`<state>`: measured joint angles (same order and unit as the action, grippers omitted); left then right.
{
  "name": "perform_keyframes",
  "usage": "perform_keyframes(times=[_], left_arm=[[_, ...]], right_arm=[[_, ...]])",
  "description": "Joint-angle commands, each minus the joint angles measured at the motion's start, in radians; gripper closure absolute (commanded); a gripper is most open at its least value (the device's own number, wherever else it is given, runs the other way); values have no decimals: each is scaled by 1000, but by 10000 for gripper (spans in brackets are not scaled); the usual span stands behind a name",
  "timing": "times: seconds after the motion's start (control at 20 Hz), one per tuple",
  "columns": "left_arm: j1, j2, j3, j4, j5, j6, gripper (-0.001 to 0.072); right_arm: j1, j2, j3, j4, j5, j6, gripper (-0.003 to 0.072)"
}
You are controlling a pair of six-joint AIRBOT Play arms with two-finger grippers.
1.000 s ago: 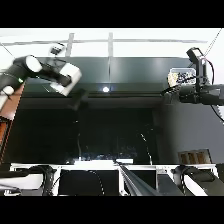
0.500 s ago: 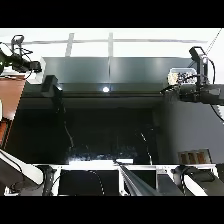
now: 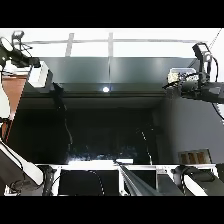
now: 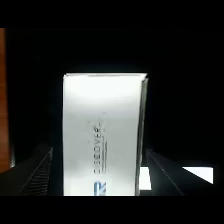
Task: Fold the box and place the chain.
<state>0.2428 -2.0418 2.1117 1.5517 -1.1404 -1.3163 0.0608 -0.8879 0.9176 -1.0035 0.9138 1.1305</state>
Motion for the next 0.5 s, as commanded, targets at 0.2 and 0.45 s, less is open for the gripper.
perform_keyframes(times=[0.2,0.45], left_arm=[[-84,335,-106,39,-128,-137,687],[-206,674,-455,-92,-32,-158,687]], right_arm=[[-1,3,82,-191,2,-27,670],[-24,12,124,-241,-82,2,672]])
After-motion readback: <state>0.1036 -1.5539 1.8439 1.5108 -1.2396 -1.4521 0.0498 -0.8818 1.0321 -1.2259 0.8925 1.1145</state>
